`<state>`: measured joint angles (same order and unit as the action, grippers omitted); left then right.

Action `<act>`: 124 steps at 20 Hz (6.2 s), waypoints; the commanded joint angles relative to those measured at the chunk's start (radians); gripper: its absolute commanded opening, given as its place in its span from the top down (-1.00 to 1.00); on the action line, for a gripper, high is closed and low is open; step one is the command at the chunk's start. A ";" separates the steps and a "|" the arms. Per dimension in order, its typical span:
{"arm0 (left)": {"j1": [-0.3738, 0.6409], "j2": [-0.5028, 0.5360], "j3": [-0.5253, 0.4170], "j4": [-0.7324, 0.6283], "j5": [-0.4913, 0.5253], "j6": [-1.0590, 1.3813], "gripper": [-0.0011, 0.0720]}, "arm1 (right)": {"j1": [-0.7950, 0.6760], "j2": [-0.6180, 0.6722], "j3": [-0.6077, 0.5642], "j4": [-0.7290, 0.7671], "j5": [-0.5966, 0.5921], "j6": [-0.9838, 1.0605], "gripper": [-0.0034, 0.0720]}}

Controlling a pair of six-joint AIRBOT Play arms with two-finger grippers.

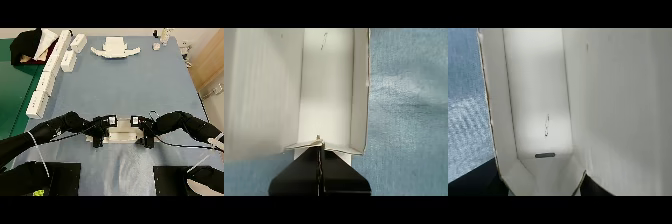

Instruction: Fold the box.

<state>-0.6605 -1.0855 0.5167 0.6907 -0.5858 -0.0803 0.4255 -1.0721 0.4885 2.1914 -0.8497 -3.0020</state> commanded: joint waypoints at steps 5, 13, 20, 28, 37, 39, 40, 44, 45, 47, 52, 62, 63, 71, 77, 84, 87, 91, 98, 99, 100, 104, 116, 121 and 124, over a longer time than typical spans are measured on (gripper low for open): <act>0.002 0.181 0.032 0.544 -0.145 -0.872 0.93 | 0.000 -0.001 0.000 0.000 0.000 -0.001 -0.49; 0.228 0.396 0.028 0.846 -0.562 -1.675 0.93 | 0.000 -0.001 0.000 0.000 0.000 -0.001 -0.49; 0.346 0.277 -0.112 0.278 -0.313 -1.437 0.93 | 0.000 -0.001 0.000 0.000 0.000 -0.001 -0.49; 0.286 0.114 -0.126 0.050 -0.218 -1.262 0.94 | 0.000 -0.001 0.000 0.000 0.001 -0.001 -0.49; 0.286 0.219 -0.124 -0.018 -0.283 -1.252 0.93 | 0.000 -0.001 0.000 0.000 0.000 -0.001 -0.49; 0.286 0.218 -0.124 -0.024 -0.278 -1.252 0.93 | 0.000 -0.001 0.000 0.000 0.000 -0.001 -0.49; 0.286 0.218 -0.124 -0.039 -0.277 -1.250 0.93 | 0.000 -0.001 0.000 0.000 0.000 -0.001 -0.49; 0.298 0.219 -0.124 0.010 -0.277 -1.257 0.93 | 0.000 -0.001 0.000 0.000 0.000 -0.001 -0.49; 0.315 0.219 -0.124 0.045 -0.276 -1.295 0.93 | 0.000 -0.001 0.000 0.000 0.000 -0.001 -0.49; 0.351 0.219 -0.124 0.128 -0.271 -1.371 0.93 | 0.000 -0.001 0.000 0.000 0.000 -0.001 -0.49; 0.330 0.218 -0.124 0.144 -0.224 -1.402 0.93 | 0.000 -0.001 0.000 0.000 0.000 -0.001 -0.49; 0.218 0.106 -0.122 0.036 -0.141 -1.343 0.93 | 0.000 -0.001 0.000 0.000 0.000 -0.001 -0.49; 0.217 0.106 -0.122 0.019 -0.140 -1.342 0.93 | 0.000 -0.001 0.000 0.000 0.001 -0.001 -0.49; 0.218 0.106 -0.072 -0.034 -0.228 -1.291 0.93 | 0.000 -0.001 0.000 0.000 0.001 -0.001 -0.49; 0.219 0.107 -0.037 -0.071 -0.235 -1.296 -0.27 | 0.000 -0.001 0.000 0.000 0.000 -0.001 -0.49; 0.217 0.107 -0.037 -0.208 -0.192 -1.299 -0.27 | 0.000 -0.001 0.000 0.000 0.000 -0.001 -0.49; 0.211 0.107 -0.037 -0.218 -0.187 -1.298 -0.26 | 0.000 -0.001 0.000 0.000 0.000 -0.001 -0.49; 0.126 0.106 -0.026 -0.166 -0.138 -1.355 -0.26 | 0.000 -0.001 0.000 0.000 0.001 -0.001 -0.49; -0.092 0.094 0.129 0.402 -0.126 -1.939 -0.15 | 0.000 -0.001 0.000 0.000 0.001 -0.001 -0.49; -0.114 0.081 0.146 0.427 -0.135 -1.979 -0.13 | 0.000 -0.001 0.000 0.000 0.000 -0.001 -0.49; -0.133 0.065 0.164 0.448 -0.150 -2.010 -0.13 | 0.000 -0.001 0.000 0.000 0.000 -0.001 -0.49; -0.192 -0.006 0.239 0.555 -0.219 -2.140 -0.13 | 0.000 -0.001 0.000 0.000 0.000 -0.001 -0.49; -0.312 -0.146 0.413 0.754 -0.419 -2.385 0.09 | 0.000 -0.001 0.000 0.000 0.000 -0.001 -0.49; -0.325 -0.175 0.452 0.752 -0.442 -2.409 0.09 | 0.000 -0.001 0.000 0.000 0.000 -0.001 -0.49; -0.325 -0.200 0.472 0.756 -0.481 -2.425 0.09 | 0.000 -0.001 0.000 0.000 0.000 -0.001 -0.49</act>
<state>-0.9813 -1.2640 0.9684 1.4395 -1.0294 -2.4855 0.4255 -1.0721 0.4885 2.1914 -0.8494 -3.0032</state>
